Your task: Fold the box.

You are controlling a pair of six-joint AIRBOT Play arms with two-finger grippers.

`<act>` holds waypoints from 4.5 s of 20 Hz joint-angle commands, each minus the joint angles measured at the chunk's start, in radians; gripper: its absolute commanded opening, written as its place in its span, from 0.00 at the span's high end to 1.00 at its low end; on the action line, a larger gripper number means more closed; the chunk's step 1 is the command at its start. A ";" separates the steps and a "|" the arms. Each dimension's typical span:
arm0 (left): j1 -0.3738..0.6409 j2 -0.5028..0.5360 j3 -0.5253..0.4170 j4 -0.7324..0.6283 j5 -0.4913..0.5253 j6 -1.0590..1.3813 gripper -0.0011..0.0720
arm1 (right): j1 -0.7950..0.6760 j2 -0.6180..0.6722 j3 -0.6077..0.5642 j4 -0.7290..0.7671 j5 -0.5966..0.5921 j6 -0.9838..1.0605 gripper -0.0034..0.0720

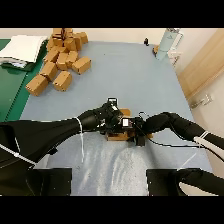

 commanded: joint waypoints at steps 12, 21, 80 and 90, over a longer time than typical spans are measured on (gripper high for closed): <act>0.002 -0.004 0.001 -0.050 -0.009 0.040 0.47 | 0.000 0.000 0.000 0.000 0.000 -0.002 0.27; 0.103 -0.004 0.066 -0.251 -0.109 0.114 0.47 | 0.000 0.000 0.000 0.000 0.000 -0.002 0.27; 0.386 0.205 -0.508 -1.148 0.357 2.675 0.05 | 0.000 0.000 0.000 0.000 0.000 -0.002 0.27; 0.360 0.197 -0.504 -1.143 0.366 2.667 0.19 | 0.000 0.000 0.000 0.000 0.000 -0.002 0.27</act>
